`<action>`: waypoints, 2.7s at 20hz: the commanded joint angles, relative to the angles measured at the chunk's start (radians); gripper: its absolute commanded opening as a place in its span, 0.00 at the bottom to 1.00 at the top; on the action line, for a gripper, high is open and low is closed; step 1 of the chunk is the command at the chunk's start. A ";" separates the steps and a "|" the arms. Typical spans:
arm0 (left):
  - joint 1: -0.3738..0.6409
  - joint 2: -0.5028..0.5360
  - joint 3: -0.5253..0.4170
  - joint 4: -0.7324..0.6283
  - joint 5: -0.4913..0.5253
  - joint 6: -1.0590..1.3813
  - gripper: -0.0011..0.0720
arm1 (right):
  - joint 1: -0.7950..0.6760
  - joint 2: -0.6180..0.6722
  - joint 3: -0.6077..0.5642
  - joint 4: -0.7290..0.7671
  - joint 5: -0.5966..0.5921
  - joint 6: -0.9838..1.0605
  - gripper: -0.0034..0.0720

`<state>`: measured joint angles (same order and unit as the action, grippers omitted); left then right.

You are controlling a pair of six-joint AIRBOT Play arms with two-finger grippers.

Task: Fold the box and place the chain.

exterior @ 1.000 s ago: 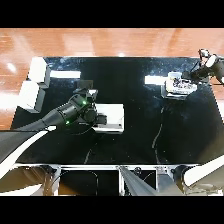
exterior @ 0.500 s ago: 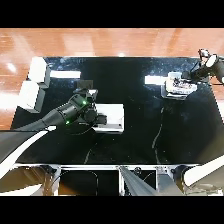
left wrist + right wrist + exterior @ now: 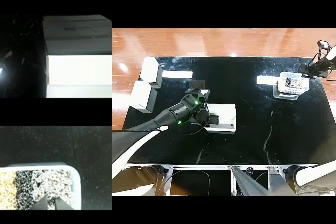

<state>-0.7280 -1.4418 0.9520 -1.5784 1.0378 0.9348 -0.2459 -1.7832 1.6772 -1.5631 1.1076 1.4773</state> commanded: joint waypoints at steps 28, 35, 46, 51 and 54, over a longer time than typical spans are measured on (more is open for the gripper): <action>0.000 0.001 0.000 -0.001 0.001 0.000 0.04 | -0.010 -0.095 0.004 0.007 0.066 0.013 0.07; 0.000 0.001 0.000 -0.001 0.001 0.000 0.04 | -0.010 0.019 0.011 0.006 0.067 0.011 0.07; -0.001 0.001 0.000 -0.005 0.002 0.000 0.04 | -0.010 0.277 0.047 0.050 0.054 0.011 0.08; -0.001 0.001 0.000 -0.005 0.010 0.000 0.04 | -0.009 0.409 0.149 0.213 0.068 -0.060 0.08; -0.001 0.001 0.000 -0.005 0.014 0.000 0.04 | -0.005 0.473 0.239 0.311 0.085 -0.101 0.08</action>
<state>-0.7284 -1.4418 0.9516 -1.5829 1.0412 0.9348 -0.2539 -1.3727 1.8458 -1.3598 1.1797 1.4223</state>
